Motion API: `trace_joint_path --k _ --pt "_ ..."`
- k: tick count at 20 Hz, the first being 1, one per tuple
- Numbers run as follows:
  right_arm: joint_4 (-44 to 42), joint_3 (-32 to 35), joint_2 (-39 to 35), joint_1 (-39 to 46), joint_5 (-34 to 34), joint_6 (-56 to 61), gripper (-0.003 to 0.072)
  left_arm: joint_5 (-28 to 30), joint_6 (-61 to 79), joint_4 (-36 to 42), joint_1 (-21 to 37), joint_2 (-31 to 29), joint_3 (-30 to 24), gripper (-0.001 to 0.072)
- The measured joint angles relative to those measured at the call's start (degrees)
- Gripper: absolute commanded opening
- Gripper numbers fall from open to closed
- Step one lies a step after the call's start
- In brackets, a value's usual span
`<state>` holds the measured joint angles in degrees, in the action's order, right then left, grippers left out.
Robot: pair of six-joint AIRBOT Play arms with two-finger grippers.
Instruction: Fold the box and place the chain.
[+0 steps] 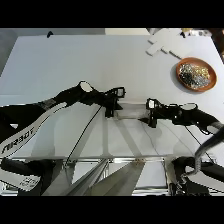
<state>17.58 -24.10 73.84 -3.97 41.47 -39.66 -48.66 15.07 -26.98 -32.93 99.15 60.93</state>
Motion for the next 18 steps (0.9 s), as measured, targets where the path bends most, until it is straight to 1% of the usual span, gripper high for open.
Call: trace_joint_path --k 1,3,7,8,9,10,18 --pt "0.0 -0.1 0.0 0.5 0.5 0.0 0.0484 0.1 0.0 0.1 0.0 0.0 0.0 0.001" --pt "0.0 -0.4 0.0 1.6 2.1 0.0 0.0599 0.2 0.0 0.1 0.0 0.0 0.0 0.001" --pt "-1.0 -0.8 0.0 2.7 4.7 -0.3 0.0594 0.2 0.0 0.0 0.0 0.0 0.0 0.001" --pt "-1.2 -0.9 0.0 2.8 5.0 -0.5 0.0612 0.2 0.0 0.0 0.0 0.0 0.0 0.001" --pt "-1.3 -0.9 0.0 2.9 5.1 -0.5 0.068 0.2 0.0 0.0 0.0 0.0 0.0 0.001" --pt "-2.0 -1.0 0.0 2.9 5.1 -0.6 0.07 0.2 -0.1 0.1 0.0 0.0 0.0 0.001" --pt "-0.7 -1.0 0.0 3.0 7.8 -0.7 0.0711 -0.1 0.0 0.0 0.0 0.0 0.0 0.001"
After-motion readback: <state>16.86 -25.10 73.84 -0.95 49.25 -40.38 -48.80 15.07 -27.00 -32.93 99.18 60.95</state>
